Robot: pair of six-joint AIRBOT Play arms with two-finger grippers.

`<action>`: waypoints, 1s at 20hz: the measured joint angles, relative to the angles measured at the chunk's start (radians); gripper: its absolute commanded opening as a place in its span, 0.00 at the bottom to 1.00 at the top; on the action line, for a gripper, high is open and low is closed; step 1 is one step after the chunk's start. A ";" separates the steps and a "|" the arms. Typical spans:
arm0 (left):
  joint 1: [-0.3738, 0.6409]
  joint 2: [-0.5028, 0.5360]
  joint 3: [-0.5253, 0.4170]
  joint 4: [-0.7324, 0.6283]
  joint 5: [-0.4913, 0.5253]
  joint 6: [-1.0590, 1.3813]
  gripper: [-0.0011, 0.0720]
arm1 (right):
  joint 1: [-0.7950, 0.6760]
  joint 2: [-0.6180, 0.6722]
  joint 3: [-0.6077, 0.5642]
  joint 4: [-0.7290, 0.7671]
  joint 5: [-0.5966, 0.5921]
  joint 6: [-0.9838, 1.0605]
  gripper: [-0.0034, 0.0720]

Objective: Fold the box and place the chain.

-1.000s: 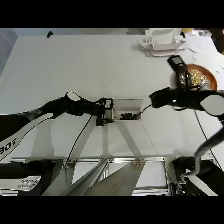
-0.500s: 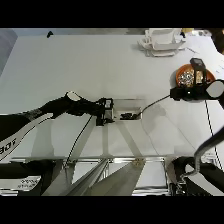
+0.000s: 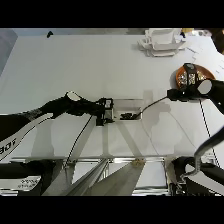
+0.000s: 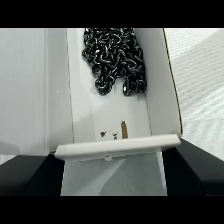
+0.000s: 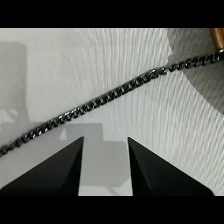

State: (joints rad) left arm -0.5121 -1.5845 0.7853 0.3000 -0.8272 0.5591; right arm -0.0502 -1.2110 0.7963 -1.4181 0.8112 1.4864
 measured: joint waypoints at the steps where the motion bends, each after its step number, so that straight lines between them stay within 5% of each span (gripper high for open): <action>1: 0.000 0.000 0.000 0.000 0.000 0.000 0.03 | 0.000 -0.017 0.013 0.000 0.000 -0.002 0.53; 9: 0.000 0.000 0.000 0.000 0.000 0.000 0.03 | 0.008 -0.159 0.133 -0.038 0.064 -0.010 0.53; 20: 0.000 0.000 0.000 0.000 0.000 0.000 0.03 | 0.180 -0.225 0.154 -0.114 0.092 0.063 0.52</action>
State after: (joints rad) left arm -0.5121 -1.5845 0.7853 0.3000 -0.8268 0.5591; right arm 0.1303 -1.4357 0.9508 -1.5326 0.9035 1.5490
